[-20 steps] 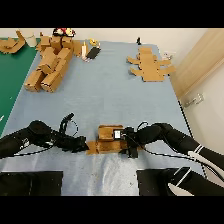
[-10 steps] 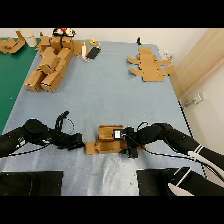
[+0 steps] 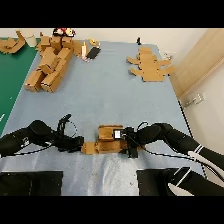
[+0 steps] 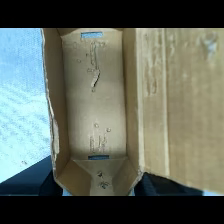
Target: Fold the box.
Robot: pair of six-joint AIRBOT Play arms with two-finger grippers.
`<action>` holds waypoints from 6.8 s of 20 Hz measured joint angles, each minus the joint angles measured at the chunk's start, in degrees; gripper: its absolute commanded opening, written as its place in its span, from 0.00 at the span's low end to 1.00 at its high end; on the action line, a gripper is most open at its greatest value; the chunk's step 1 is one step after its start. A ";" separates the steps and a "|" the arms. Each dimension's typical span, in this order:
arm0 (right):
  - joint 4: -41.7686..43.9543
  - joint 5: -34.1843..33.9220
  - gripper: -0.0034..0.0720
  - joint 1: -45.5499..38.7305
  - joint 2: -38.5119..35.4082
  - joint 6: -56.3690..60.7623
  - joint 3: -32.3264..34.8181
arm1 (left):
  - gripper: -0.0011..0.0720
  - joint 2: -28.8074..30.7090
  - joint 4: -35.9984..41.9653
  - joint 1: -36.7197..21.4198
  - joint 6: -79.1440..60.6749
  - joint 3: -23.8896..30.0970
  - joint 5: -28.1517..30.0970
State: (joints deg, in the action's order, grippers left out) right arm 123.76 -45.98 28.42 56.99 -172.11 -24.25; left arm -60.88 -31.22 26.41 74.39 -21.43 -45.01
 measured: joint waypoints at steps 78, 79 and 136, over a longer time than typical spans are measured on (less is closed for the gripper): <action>0.02 0.00 0.73 0.00 0.00 0.00 0.00 | 0.52 -7.78 -36.33 29.75 55.95 -25.07 0.15; 0.00 0.00 0.73 0.02 0.00 0.02 0.00 | 0.52 -8.81 -38.29 30.49 58.03 -26.34 -0.63; 0.00 0.00 0.73 0.02 0.00 0.00 0.00 | 0.80 -7.65 -50.29 28.24 69.48 -35.58 -14.91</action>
State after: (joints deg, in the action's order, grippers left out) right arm 123.76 -45.98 28.45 56.99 -172.11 -24.25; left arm -68.53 -81.52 54.65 143.87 -57.01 -59.92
